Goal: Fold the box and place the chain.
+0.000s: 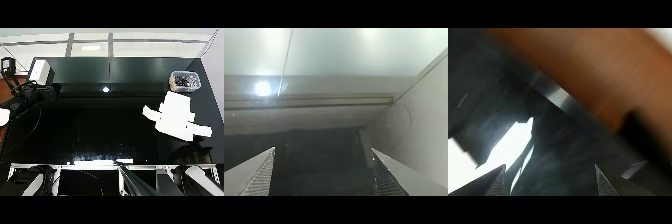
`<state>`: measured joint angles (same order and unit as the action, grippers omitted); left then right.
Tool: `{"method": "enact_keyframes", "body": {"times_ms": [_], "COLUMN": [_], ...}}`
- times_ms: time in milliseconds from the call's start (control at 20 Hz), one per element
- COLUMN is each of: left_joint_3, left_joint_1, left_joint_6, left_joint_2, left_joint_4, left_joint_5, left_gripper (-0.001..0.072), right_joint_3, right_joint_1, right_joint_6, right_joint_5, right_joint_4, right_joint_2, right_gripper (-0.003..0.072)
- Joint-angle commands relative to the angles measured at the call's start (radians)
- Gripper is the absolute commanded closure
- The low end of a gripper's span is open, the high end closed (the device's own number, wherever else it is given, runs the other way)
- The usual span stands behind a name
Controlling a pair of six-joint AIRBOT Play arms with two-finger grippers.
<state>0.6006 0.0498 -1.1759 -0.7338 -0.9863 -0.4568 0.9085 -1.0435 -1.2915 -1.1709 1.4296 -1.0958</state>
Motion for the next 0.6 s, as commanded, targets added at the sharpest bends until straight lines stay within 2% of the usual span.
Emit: {"method": "enact_keyframes", "body": {"times_ms": [0,200,450,550], "left_joint_3": [0.001,0.001,0.001,0.001], "left_joint_1": [0.0,0.0,0.0,0.0], "left_joint_6": [0.047,0.047,0.047,0.046], "left_joint_2": [0.0,-0.001,0.0,0.0], "left_joint_4": [0.0,0.001,0.004,0.004], "left_joint_5": [0.01,0.013,0.014,0.015], "left_gripper": [0.0001,0.0001,0.0001,0.0001], "right_joint_3": [0.088,0.141,0.155,0.155], "right_joint_1": [-0.029,-0.026,-0.026,-0.026], "right_joint_6": [0.214,0.272,0.283,0.283], "right_joint_5": [-0.196,-0.259,-0.375,-0.387], "right_joint_4": [-0.269,-0.342,-0.439,-0.445], "right_joint_2": [-0.195,-0.331,-0.485,-0.523], "right_gripper": [0.0039,0.0039,0.004,0.004]}}
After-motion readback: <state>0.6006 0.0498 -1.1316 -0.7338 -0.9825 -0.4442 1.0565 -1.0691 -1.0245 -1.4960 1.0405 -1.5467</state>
